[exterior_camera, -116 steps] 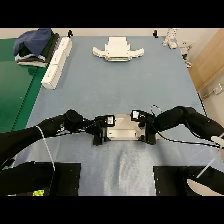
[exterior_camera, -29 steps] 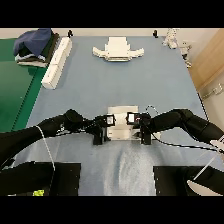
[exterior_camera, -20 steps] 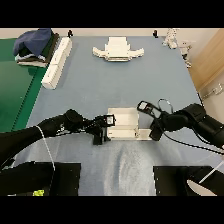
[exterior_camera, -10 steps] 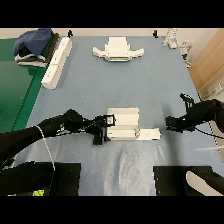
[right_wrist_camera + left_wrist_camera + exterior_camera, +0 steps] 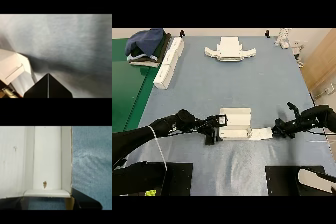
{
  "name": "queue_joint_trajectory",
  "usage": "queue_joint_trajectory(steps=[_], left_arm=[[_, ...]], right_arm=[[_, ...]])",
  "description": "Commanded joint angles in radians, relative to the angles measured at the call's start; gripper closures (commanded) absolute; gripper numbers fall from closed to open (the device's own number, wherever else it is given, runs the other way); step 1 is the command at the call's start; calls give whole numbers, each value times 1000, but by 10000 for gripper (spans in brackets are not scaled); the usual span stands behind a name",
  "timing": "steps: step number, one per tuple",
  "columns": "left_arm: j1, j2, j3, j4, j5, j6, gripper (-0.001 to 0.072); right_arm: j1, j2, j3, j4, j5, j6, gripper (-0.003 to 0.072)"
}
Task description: Fold the box.
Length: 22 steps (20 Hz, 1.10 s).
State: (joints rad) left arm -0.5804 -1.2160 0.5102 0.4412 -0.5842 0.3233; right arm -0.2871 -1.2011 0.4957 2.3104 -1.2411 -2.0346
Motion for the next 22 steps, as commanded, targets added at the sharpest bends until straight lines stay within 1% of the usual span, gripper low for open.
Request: queue_joint_trajectory(steps=[1,5,8,12,14,16,20,21,22], left_arm=[[0,0,1,0,0,0,291],[1,0,1,0,0,0,292],[1,0,1,0,0,0,292],[0,0,1,0,0,0,292],[0,0,1,0,0,0,292],[0,0,1,0,0,0,292],[0,0,1,0,0,0,291],[1,0,1,0,0,0,291],[0,0,1,0,0,0,292]], right_arm=[[-5,-10,-39,86,-53,-67,686],[3,11,-40,111,-50,-69,686],[65,11,-40,122,-33,-72,685],[156,11,-34,126,39,-68,685],[186,18,-15,134,21,-67,685],[216,53,5,138,5,-60,685],[283,173,12,132,12,-19,673],[294,191,12,131,15,-5,576],[304,202,12,130,28,16,361]])
